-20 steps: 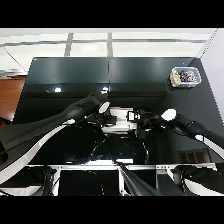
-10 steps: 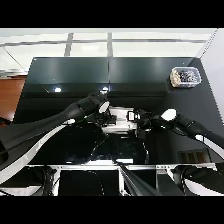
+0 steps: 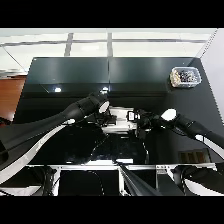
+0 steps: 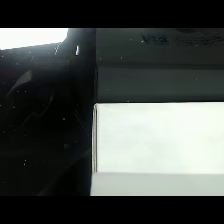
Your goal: Fold the box and place the chain.
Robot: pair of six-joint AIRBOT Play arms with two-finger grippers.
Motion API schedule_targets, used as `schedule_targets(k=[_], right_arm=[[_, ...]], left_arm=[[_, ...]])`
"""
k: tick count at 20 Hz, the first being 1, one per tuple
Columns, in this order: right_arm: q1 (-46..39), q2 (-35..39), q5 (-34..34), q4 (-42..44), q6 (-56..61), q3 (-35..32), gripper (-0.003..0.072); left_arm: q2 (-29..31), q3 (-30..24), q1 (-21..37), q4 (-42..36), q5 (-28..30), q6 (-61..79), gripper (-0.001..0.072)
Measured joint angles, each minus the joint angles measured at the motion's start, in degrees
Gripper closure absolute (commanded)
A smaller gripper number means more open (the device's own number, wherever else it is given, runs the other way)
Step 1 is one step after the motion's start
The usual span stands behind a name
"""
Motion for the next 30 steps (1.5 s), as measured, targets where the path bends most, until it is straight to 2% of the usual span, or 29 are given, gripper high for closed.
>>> schedule_targets(k=[2,3,4,5,7,13,18,19,20,21,22,23,30], right_arm=[[0.0,0.0,0.0,0.0,-0.02,0.0,0.0498],[0.0,0.0,0.0,0.0,-0.04,0.0,0.0385],[0.0,0.0,0.0,0.0,-0.02,0.0,0.0045],[0.0,0.0,-0.13,0.0,0.33,0.02,-0.0026],[-0.04,0.61,-0.31,-0.83,2.69,0.17,-0.0027],[-1.95,8.17,4.87,-9.03,10.34,1.25,-0.0019],[-2.6,9.7,7.1,-13.51,11.82,1.4,-0.0017],[-2.64,9.7,7.1,-13.62,11.8,1.4,0.0045],[-2.64,9.57,7.08,-13.66,11.5,1.4,0.019],[-2.56,9.38,7.13,-13.51,11.21,1.4,0.028],[-2.36,9.09,7.06,-13.29,10.91,1.4,0.0433],[-2.1,8.7,6.75,-12.94,10.56,1.4,0.05],[0.02,6.1,4.2,-5.84,9.92,1.4,0.0501]], left_arm=[[-0.09,0.02,0.0,-0.39,-0.22,0.02,0.0681],[-0.11,0.04,0.0,-0.55,-0.31,0.02,0.0681],[-0.13,0.04,0.02,-0.61,-0.39,0.04,0.0681],[-0.15,0.04,0.04,-0.7,-0.46,0.17,0.0682],[-0.17,0.04,0.04,-0.83,-0.61,0.13,0.0682],[-0.17,0.04,0.04,-0.98,-0.48,-1.16,0.0681],[-0.17,0.04,0.04,-1.01,-0.46,-1.6,0.0681],[-0.17,0.04,0.04,-1.01,-0.46,-1.66,0.0681],[-0.17,0.04,0.04,-1.01,-0.46,-1.73,0.0681],[-0.17,0.04,0.04,-1.01,-0.46,-1.75,0.0682],[-0.17,0.04,0.04,-1.01,-0.44,-1.75,0.0682],[-0.17,0.04,0.04,-1.03,-0.44,-1.75,0.0681],[-0.17,0.04,0.04,-1.03,-0.37,-1.81,0.0681]])
